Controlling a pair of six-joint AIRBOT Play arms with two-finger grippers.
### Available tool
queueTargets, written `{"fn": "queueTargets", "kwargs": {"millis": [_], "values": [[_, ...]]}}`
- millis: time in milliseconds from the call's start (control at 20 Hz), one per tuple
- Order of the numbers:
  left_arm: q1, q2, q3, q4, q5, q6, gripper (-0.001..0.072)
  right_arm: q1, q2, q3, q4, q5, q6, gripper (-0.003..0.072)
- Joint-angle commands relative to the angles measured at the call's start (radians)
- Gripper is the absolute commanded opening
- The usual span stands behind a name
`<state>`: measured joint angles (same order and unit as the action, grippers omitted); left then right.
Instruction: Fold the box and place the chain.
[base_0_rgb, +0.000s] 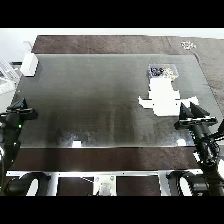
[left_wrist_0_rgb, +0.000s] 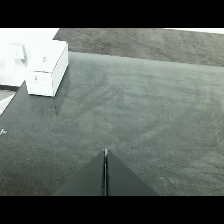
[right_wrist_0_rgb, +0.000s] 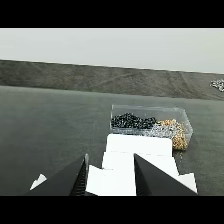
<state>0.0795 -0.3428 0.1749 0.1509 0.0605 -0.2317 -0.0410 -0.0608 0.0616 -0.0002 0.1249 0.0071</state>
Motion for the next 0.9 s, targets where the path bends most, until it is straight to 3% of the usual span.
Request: {"fn": "queueTargets", "kwargs": {"millis": [0,150,250,350,500,700,850], "values": [[0.0,0.0,0.0,0.0,0.0,0.0,0.0021,0.0,-0.001,-0.001,0.0,0.0,0.0,0.0374],[0.0,0.0,0.0,0.0,0.0,0.0,0.0022,0.0,-0.002,0.002,0.0,-0.027,0.007,0.0373],[0.0,0.0,0.0,0.0,0.0,0.0,0.0021,0.0,-0.032,0.015,0.0,-0.118,0.05,0.0425],[0.0,0.0,0.0,0.0,0.0,0.0,0.0022,-0.001,-0.122,0.063,0.0,-0.194,0.033,0.0427],[0.0,0.0,0.0,0.0,0.0,0.0,0.0021,-0.053,-0.347,0.197,-0.001,-0.205,0.007,0.0439],[0.0,0.0,0.0,0.0,0.001,0.0,0.0021,-0.207,-0.661,0.42,-0.002,-0.032,0.01,0.0456],[0.0,0.0,0.0,0.0,0.0,0.0,0.0022,-0.303,-0.806,0.522,-0.003,0.075,0.015,0.0456]]}}
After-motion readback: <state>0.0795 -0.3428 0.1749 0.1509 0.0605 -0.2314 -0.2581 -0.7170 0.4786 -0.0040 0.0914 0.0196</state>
